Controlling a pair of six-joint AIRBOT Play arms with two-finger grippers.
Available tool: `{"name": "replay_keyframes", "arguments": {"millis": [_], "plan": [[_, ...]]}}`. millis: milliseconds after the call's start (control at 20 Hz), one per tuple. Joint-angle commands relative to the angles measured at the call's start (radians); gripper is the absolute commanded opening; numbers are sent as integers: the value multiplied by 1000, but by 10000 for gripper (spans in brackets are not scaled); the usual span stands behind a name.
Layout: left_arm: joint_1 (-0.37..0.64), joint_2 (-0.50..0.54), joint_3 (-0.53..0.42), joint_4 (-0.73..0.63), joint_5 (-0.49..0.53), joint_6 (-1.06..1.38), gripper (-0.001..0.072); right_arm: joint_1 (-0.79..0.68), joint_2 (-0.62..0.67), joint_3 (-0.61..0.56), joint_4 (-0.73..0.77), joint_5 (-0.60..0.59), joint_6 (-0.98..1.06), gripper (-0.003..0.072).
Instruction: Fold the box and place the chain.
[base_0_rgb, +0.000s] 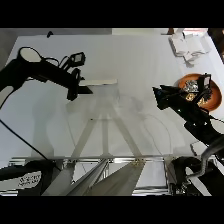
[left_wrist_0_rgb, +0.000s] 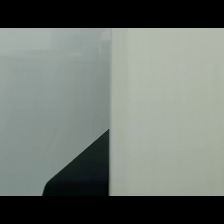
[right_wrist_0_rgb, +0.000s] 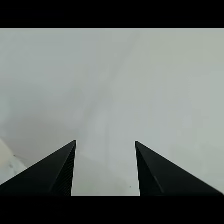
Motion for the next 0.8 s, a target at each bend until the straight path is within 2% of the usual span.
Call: {"name": "replay_keyframes", "arguments": {"millis": [0,100,300,750], "plan": [[-48,-100,0,-24,107,58,2,0,2,1,0,-3,0,425],[-56,-146,0,-25,141,69,2,0,2,1,0,-4,0,424],[-55,-211,0,-18,145,77,2,0,2,0,-3,-4,0,423],[-55,-255,0,-5,180,121,2,0,2,0,-3,-4,0,423]]}}
